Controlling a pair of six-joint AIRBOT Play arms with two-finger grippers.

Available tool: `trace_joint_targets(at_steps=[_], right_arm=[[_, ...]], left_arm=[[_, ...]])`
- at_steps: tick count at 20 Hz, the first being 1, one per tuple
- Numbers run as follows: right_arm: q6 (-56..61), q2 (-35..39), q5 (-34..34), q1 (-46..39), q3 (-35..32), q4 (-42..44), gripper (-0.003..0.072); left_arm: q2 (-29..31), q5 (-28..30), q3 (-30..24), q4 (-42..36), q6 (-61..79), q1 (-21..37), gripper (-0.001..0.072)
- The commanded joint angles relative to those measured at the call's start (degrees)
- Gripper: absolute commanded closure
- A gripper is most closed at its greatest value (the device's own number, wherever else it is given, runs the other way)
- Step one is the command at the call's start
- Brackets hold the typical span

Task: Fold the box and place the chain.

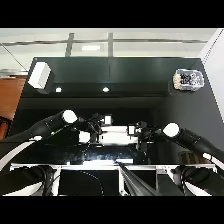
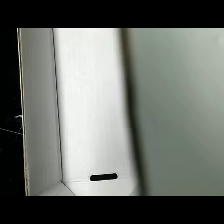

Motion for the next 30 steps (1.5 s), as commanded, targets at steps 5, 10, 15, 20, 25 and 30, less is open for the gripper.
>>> trace_joint_targets(at_steps=[5,10,15,20,25,30], right_arm=[[0.0,-0.2,0.0,0.0,0.0,0.0,0.0228],[0.4,-0.2,0.0,0.0,0.0,0.0,0.0272],[1.2,-0.2,0.0,0.0,0.0,0.0,0.0273],[1.3,-0.2,0.0,0.0,0.0,0.0,0.0273],[1.3,-0.2,0.0,0.0,0.0,0.0,0.0272],[1.3,-0.2,0.0,0.0,0.0,0.0,0.0272]], left_arm=[[-0.4,-0.5,0.0,0.1,0.0,0.0,0.0678],[3.2,-1.5,0.0,0.6,-4.6,3.1,0.0071],[12.9,-8.1,0.0,12.2,-14.8,8.5,0.0071],[22.1,-25.6,0.0,18.6,-32.6,12.5,0.0687],[22.3,-26.7,-2.8,2.5,-34.0,6.0,0.0685],[17.8,9.1,-3.0,-4.8,-39.9,1.0,0.0683]])
